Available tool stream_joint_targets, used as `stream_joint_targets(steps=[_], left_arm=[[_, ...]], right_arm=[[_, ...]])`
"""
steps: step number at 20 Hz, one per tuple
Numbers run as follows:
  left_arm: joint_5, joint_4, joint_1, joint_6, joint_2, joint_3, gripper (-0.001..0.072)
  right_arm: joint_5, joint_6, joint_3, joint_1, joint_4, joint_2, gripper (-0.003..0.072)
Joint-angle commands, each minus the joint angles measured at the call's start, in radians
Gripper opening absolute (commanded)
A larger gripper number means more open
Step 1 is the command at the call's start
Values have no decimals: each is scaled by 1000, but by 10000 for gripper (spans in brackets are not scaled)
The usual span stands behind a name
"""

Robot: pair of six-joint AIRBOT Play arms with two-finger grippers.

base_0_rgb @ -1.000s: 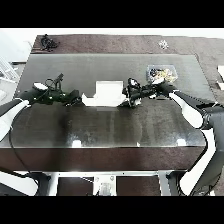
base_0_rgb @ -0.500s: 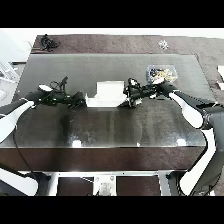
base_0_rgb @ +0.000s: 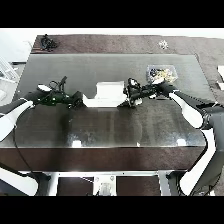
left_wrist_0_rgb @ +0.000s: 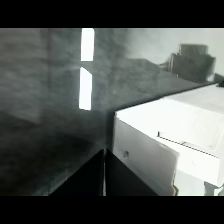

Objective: Fold the box and place the chain.

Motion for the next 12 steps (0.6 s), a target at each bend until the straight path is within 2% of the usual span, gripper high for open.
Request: stream_joint_targets(steps=[1,4,8,12], left_arm=[[-6,31,6,1,-1,0,19],[14,22,-31,-10,-5,1,19],[-10,-27,-58,-13,-47,1,19],[-12,-95,-74,25,-46,5,19]], right_arm=[[0,0,0,1,-1,0,579],[0,0,0,1,-1,0,579],[0,0,0,1,-1,0,580],[0,0,0,1,-1,0,579]])
